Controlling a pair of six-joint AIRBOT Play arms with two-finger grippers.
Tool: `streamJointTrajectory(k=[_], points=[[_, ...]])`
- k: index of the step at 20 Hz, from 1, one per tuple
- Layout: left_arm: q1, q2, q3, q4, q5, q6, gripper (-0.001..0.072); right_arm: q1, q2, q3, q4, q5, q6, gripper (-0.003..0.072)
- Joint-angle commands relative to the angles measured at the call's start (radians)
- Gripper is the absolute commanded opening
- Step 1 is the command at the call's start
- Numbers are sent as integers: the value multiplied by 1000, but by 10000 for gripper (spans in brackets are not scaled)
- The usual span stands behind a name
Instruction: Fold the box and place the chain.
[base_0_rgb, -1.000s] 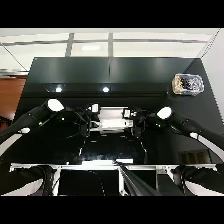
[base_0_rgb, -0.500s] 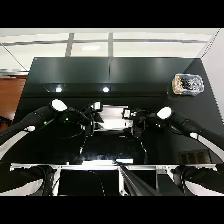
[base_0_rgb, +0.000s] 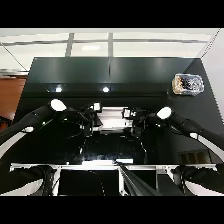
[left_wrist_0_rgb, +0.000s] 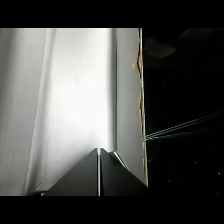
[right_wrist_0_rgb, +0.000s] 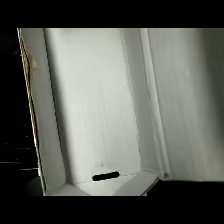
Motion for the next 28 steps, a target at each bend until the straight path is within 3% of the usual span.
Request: streamJointTrajectory(k=[1,6,9,11,15,19,24,28], points=[[19,87,2,109,-6,-127,28,0,-1,0,-2,2,0,439],[162,322,2,250,-124,-463,28,0,-1,0,-2,2,0,439],[309,360,1,366,-171,-768,28,0,-1,0,-2,2,0,439],[391,351,-8,380,-206,-845,28,0,-1,0,-2,2,0,440],[504,283,-66,357,-193,-1379,29,0,-1,0,-2,3,0,440],[554,99,-127,69,-302,-1297,27,0,-1,0,-2,3,0,440],[431,-60,-127,-41,-183,-1229,27,0,-1,0,-2,3,0,440],[369,-116,-112,-40,-208,-1184,27,0,-1,0,-2,3,0,440]])
